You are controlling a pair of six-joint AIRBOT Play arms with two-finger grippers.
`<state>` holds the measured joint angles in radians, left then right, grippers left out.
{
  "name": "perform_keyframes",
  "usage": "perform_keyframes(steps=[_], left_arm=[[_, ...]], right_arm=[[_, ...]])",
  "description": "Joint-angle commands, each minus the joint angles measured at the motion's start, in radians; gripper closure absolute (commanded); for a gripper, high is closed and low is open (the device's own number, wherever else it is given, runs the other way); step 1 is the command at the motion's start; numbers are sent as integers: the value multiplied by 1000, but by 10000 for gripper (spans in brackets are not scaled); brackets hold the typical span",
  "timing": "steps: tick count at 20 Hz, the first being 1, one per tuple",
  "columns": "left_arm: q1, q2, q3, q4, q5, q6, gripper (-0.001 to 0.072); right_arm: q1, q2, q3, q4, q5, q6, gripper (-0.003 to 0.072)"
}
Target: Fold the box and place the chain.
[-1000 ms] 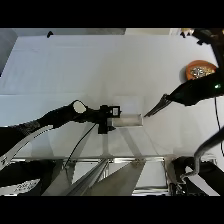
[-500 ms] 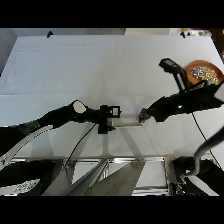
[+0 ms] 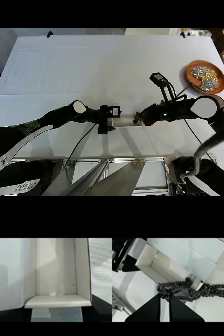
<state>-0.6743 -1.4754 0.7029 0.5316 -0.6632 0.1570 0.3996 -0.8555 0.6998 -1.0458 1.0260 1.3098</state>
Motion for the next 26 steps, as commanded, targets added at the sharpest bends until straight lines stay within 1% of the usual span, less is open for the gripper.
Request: perform_keyframes(steps=[1, 4, 6, 8, 10, 15, 16, 17, 18, 21, 22, 24, 26], left_arm=[[0, 1, 0, 0, 0, 0, 697], [0, 0, 0, 0, 0, 0, 697], [0, 1, 0, 0, 0, 0, 697], [0, 1, 0, 0, 0, 0, 697], [0, 1, 0, 0, 0, 0, 697], [0, 1, 0, 0, 0, 0, 697], [0, 1, 0, 0, 0, 0, 697], [0, 1, 0, 0, 0, 0, 697], [0, 1, 0, 0, 0, 0, 697], [0, 1, 0, 0, 0, 0, 697], [0, 1, 0, 0, 1, 0, 697], [0, 1, 0, 0, 0, 0, 697], [0, 1, 0, 0, 0, 0, 697]], right_arm=[[10, -17, -45, 10, -81, 2, 668], [72, -72, -47, -6, -109, -1, 665], [116, -106, -47, -57, -123, 0, 580], [137, -127, -47, -128, -127, 23, 576], [137, -135, -47, -167, -137, 48, 576], [137, -135, -47, -189, -141, 47, 568], [137, -135, -47, -189, -140, 47, 540], [137, -135, -47, -189, -139, 48, 465], [137, -135, -47, -189, -135, 48, 450], [137, -126, -40, -193, -105, 47, 448], [135, -117, -27, -216, -84, 47, 449], [127, -98, 23, -310, -16, 49, 449], [74, -86, 90, -406, 84, 55, 450]])
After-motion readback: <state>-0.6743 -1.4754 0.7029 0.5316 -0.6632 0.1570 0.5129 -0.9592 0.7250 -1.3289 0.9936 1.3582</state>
